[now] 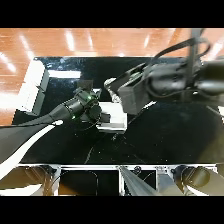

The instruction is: Fold the box and place the chain.

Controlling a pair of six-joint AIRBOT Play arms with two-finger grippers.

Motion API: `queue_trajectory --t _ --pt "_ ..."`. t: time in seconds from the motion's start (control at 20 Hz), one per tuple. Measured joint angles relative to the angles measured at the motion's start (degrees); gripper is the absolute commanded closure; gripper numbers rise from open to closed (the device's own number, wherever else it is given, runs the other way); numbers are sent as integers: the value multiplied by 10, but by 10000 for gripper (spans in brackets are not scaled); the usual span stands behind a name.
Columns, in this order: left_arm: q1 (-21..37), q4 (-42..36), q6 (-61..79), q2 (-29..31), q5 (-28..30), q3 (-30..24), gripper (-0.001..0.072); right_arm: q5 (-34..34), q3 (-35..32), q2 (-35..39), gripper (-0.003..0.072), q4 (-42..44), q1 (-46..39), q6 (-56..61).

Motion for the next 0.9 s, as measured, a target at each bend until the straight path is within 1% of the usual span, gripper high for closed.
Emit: queue_trajectory --t 0.35,0.5,0.7,0.9 --pt "0 0 0 0 1 0 686 -5 -7 -33 668 19 26 -8" --pt "0 0 0 0 1 0 687 2 -24 -44 668 13 29 -13" --pt "0 0 0 0 1 0 686 5 -89 -49 667 -6 14 -5" --pt "0 0 0 0 2 0 687 -8 -168 -51 667 -17 -27 4"
